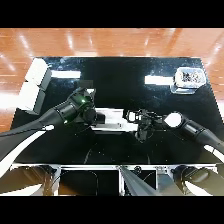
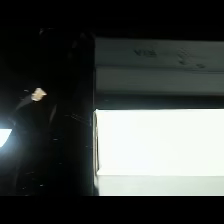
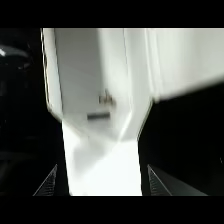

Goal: Fold the box and place the chain.

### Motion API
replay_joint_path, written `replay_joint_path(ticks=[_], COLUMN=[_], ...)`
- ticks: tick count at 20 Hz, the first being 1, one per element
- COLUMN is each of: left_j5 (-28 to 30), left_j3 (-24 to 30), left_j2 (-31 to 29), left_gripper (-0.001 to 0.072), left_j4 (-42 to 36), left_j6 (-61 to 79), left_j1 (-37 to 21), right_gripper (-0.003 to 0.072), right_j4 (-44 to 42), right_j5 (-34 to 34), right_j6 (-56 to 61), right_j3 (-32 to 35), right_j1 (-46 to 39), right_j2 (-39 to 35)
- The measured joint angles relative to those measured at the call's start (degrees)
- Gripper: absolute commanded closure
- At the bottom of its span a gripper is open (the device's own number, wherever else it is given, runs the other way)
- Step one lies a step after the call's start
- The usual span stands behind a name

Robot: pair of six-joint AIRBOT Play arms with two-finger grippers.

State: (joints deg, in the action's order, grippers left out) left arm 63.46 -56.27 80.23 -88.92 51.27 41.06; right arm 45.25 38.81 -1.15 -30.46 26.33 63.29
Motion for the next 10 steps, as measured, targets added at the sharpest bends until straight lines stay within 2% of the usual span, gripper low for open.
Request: replay_joint_path(ticks=[6,8,10], left_j5=[1.05,0.63,0.46], left_j3=[0.83,0.92,0.98], left_j2=[-0.50,-0.50,-0.50], left_gripper=[0.0682,0.0683,0.0683], left_j4=[0.13,0.00,-0.07], left_j6=[-0.46,-0.61,-0.61], left_j1=[-0.46,-0.52,-0.55], right_gripper=[-0.0034,-0.0034,-0.0034], right_j4=[6.01,6.78,7.43], right_j5=[2.19,4.98,7.61], right_j6=[33.75,38.82,38.75], right_j3=[0.00,0.00,0.00], right_j1=[-7.08,-8.66,-8.96], right_j2=[-2.75,-3.02,-3.15])
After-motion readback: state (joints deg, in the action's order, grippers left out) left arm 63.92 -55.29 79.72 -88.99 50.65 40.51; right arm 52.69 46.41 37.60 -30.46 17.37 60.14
